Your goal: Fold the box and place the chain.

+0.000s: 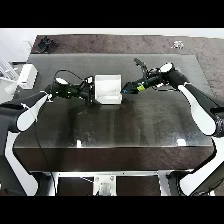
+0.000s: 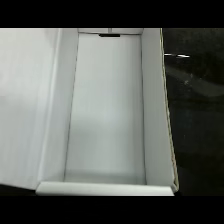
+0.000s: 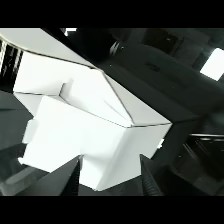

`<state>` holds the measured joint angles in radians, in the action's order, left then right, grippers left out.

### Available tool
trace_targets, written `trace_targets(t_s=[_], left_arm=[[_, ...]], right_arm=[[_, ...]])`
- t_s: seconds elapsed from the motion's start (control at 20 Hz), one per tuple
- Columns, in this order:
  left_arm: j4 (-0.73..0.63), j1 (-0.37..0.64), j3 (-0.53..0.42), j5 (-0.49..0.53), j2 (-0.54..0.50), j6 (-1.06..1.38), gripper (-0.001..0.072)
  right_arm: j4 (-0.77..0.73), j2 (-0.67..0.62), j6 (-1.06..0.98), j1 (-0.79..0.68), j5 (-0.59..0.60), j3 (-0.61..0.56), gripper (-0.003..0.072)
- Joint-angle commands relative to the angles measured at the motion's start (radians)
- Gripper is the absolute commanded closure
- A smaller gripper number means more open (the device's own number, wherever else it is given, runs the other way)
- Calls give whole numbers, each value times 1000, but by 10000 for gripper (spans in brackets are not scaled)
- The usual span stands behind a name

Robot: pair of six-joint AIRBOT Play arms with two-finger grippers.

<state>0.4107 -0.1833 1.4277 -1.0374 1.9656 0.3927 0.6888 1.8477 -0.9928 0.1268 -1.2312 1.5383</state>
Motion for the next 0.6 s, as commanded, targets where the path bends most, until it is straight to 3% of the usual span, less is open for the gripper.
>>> trace_targets(t_s=[0.0,0.55], left_arm=[[0,0,0,0,0,0,198],[0,0,0,0,0,0,198]], right_arm=[[5,0,-58,22,1,2,229],[244,0,-292,112,31,95,190]])
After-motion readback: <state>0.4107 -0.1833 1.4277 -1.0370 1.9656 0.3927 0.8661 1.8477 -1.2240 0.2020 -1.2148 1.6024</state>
